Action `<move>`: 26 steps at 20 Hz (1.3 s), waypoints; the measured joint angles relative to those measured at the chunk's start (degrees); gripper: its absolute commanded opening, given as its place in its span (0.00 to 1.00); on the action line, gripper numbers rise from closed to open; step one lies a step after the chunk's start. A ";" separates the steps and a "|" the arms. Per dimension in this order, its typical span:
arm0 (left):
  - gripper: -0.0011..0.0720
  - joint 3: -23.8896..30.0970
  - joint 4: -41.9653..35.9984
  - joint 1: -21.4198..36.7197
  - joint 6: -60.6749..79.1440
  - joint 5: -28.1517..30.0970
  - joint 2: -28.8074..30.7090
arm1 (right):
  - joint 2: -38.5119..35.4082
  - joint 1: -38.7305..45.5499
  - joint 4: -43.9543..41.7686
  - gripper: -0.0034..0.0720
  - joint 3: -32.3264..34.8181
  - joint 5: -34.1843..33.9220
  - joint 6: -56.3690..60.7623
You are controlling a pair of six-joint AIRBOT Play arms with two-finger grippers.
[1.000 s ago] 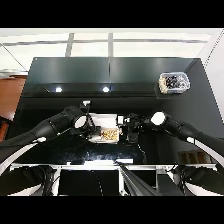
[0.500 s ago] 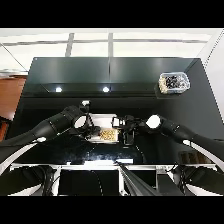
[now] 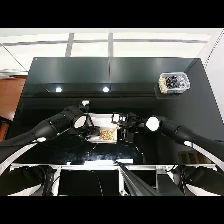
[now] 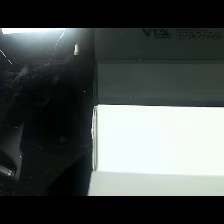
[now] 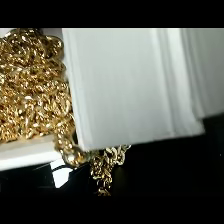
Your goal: Fold the box and place the chain.
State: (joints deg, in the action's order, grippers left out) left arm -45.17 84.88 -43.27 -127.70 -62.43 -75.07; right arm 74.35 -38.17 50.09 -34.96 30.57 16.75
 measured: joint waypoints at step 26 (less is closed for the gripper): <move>0.06 0.00 -0.55 0.00 -0.13 1.25 0.04 | -19.21 0.90 -14.32 0.45 -11.67 19.39 31.58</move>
State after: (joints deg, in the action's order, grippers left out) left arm -45.17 84.33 -43.27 -127.83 -61.19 -75.02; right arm 55.13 -37.28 35.77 -46.63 49.95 48.34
